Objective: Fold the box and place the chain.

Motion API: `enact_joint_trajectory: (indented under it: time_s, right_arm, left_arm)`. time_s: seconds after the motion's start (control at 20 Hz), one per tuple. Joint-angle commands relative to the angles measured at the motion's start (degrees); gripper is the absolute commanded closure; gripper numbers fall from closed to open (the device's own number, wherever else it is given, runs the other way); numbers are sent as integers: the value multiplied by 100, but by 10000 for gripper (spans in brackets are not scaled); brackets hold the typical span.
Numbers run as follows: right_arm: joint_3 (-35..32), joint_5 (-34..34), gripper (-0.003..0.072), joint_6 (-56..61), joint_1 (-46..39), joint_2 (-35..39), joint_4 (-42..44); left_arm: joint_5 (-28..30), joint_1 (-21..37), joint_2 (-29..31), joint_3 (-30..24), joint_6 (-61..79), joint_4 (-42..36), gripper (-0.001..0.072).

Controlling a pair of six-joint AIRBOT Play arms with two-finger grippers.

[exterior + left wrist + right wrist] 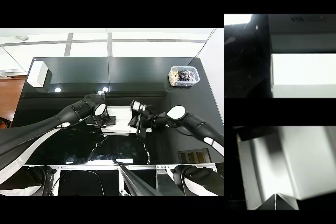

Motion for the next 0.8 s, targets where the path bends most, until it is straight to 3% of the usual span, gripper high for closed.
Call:
enact_joint_trajectory:
  time_s: [0.0, 0.15, 0.25, 0.35, 0.6, 0.75]
  right_arm:
    - [468, 1316, 672, 3427, -942, 494, -1399]
    - [422, 1451, 672, 5021, -2430, 595, -1834]
    - [20, 1047, 673, 5799, -3254, 531, -1445]
    - [-341, 1161, 673, 5864, -3539, 343, -981]
    - [-588, 1615, 673, 5775, -2468, -505, -704]
    - [-586, 1499, 672, 5077, -1547, -732, 186]
  left_arm:
    - [-157, 4, -4, 4, 136, -98, 683]
    - [-293, 4, -4, 4, 136, -87, 683]
    - [-254, 2, -4, 4, 133, -90, 683]
    - [-245, 4, -4, 4, 133, -90, 683]
    - [-238, 4, -4, 4, 133, -87, 683]
    - [-219, 4, -4, 4, 133, -87, 682]
